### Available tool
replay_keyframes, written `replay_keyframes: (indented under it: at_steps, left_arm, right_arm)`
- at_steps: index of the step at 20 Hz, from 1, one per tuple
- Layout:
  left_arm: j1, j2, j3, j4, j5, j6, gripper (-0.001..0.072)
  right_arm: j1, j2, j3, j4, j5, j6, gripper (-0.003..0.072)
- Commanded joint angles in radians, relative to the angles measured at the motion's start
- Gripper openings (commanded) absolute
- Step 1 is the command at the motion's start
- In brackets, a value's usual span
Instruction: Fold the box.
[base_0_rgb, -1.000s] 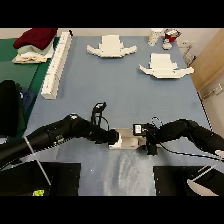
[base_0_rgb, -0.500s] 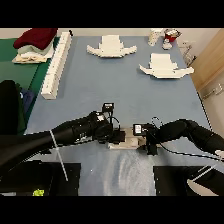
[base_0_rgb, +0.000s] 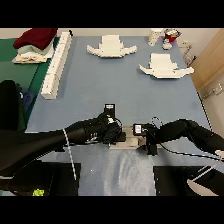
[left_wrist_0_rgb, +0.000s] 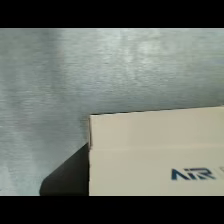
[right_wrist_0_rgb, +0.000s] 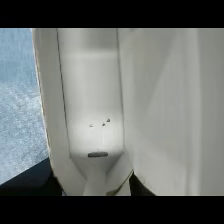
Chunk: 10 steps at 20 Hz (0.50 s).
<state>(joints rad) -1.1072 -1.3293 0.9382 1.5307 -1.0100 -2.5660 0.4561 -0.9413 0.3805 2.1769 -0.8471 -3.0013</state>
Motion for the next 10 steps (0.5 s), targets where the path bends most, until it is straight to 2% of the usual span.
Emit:
replay_keyframes:
  at_steps: [1,8,9,10]
  left_arm:
    - [-0.013,-0.008,0.005,0.004,0.005,-0.028,0.0015]
    - [-0.014,-0.007,0.005,-0.001,0.005,-0.041,0.0018]
    - [-0.015,-0.007,0.005,0.000,0.005,-0.036,0.0123]
    - [-0.015,-0.007,0.005,0.000,0.004,-0.038,0.0415]
  right_arm:
    - [0.000,0.000,0.000,0.000,0.001,-0.001,0.0443]
    - [0.000,0.000,0.000,0.000,0.001,-0.001,0.0442]
    - [0.000,0.000,0.000,0.000,0.001,-0.001,0.0442]
    - [0.000,0.000,0.000,0.000,0.001,-0.001,0.0442]
